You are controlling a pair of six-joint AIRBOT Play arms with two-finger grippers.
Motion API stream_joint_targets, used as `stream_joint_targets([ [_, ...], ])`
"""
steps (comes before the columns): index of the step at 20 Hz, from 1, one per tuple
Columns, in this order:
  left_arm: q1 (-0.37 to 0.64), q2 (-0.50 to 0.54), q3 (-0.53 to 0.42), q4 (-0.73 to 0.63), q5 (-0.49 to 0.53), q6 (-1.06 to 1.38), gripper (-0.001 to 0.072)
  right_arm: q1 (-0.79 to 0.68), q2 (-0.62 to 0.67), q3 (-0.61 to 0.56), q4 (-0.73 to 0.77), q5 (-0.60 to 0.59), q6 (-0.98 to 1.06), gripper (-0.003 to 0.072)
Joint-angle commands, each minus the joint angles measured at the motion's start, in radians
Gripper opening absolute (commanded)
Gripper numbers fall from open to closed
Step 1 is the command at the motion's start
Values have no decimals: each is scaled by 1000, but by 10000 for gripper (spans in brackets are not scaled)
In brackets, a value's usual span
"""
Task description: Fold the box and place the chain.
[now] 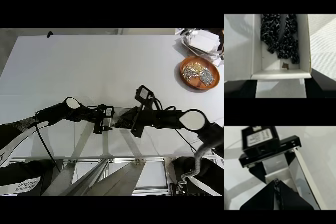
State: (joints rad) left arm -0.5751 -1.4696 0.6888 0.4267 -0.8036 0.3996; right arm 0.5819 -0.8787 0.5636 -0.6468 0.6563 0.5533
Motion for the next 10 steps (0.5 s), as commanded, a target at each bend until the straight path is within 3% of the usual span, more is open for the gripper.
stream_joint_targets([
  [1, 0, 0, 1, 0, -1, 0, 313, 34, -86, 0, 4, -77, 0, 16],
  [3, 0, 0, 1, 0, -1, 0, 313, 34, -91, 0, 4, -77, 3, 19],
  [7, 0, 0, 1, 0, -1, 0, 313, 33, -85, 23, 0, -103, 107, 200],
  [10, 0, 0, 1, 0, -1, 0, 313, 33, -79, 120, -121, 13, 181, 229],
])
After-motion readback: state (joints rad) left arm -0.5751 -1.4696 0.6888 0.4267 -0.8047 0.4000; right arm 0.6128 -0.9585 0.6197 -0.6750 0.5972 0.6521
